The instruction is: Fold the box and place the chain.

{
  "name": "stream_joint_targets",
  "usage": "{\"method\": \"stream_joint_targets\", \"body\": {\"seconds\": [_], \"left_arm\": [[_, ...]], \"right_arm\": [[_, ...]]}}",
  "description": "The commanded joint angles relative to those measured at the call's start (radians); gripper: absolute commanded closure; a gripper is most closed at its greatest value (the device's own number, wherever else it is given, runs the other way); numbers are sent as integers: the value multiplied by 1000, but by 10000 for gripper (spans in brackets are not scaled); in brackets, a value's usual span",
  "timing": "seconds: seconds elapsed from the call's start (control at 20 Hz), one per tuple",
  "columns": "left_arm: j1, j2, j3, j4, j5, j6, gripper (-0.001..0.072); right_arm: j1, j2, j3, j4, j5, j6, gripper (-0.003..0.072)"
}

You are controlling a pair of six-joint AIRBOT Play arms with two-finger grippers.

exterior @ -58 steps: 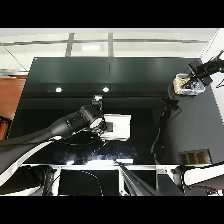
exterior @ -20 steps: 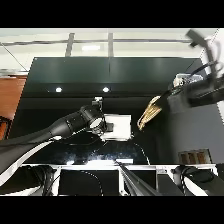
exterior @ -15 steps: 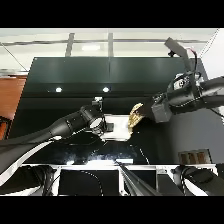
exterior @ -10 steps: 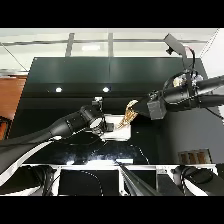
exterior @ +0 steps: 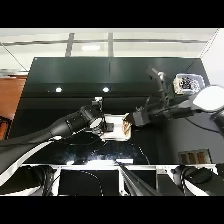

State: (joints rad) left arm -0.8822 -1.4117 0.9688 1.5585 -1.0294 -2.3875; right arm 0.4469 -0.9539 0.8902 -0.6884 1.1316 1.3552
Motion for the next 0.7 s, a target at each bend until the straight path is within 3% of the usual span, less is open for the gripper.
{"method": "stream_joint_targets", "body": {"seconds": [0.0,0.15,0.2,0.25,0.5,0.65], "left_arm": [[0,0,1,0,0,0,685],[0,0,1,0,0,0,685],[0,0,1,0,0,0,684],[0,0,1,0,0,0,685],[0,0,1,0,5,0,685],[0,-2,1,0,5,0,684]], "right_arm": [[43,-32,-73,-56,-82,50,677],[86,-66,-85,-58,-119,63,675],[89,-71,-85,-57,-124,84,614],[87,-71,-85,-62,-122,89,410],[-64,-13,-55,-164,60,100,410],[-203,79,-55,-283,77,100,410]]}}
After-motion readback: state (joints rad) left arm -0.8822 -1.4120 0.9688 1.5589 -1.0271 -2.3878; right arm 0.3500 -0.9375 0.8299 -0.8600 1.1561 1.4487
